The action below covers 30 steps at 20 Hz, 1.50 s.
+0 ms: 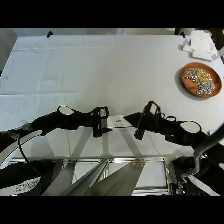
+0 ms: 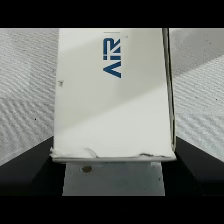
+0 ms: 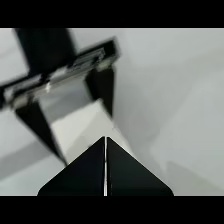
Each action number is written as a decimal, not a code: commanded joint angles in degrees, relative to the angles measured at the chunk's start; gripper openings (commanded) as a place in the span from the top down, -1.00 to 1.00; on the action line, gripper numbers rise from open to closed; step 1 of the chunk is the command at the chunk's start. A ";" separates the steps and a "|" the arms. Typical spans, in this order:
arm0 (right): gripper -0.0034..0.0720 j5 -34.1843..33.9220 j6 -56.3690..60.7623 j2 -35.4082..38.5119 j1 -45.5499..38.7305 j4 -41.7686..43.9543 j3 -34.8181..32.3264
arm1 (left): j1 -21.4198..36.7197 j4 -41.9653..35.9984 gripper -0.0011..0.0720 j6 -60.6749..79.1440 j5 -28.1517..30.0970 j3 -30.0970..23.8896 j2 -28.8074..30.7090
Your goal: Fold the box and place the chain.
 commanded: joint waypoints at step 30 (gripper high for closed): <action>0.88 48.09 99.78 -21.24 -37.31 -79.87 28.15 | 1.05 -0.07 0.96 -6.43 -3.80 0.02 2.67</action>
